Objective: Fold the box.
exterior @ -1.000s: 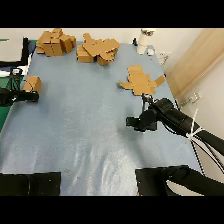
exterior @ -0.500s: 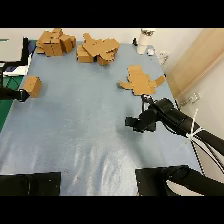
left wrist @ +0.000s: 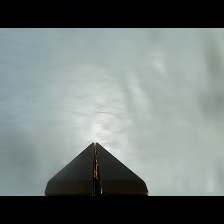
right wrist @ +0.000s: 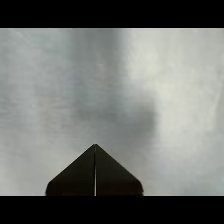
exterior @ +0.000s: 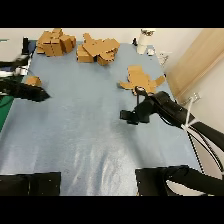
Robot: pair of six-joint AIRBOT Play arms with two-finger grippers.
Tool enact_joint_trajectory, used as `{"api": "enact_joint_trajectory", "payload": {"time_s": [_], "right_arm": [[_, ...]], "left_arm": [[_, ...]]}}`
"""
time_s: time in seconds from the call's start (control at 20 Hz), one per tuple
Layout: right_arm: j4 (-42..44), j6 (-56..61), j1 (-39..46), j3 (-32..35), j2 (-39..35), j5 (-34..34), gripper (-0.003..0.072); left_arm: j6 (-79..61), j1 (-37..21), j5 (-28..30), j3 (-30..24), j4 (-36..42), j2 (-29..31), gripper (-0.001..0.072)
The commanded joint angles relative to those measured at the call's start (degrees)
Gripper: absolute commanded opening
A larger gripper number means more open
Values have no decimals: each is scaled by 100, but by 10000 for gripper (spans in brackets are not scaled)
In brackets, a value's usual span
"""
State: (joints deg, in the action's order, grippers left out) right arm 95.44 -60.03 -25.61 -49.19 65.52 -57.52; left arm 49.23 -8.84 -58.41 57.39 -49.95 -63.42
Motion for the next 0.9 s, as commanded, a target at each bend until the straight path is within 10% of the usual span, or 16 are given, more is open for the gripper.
{"api": "enact_joint_trajectory", "payload": {"time_s": [0.0, 0.85], "right_arm": [[393, -623, 0, -739, 643, 26, 6], [745, -706, -46, -1180, 1132, 94, 6]], "left_arm": [[831, 1344, -26, 4, 15, -76, 9], [1016, 2208, 98, 2, -17, -374, 10]]}}
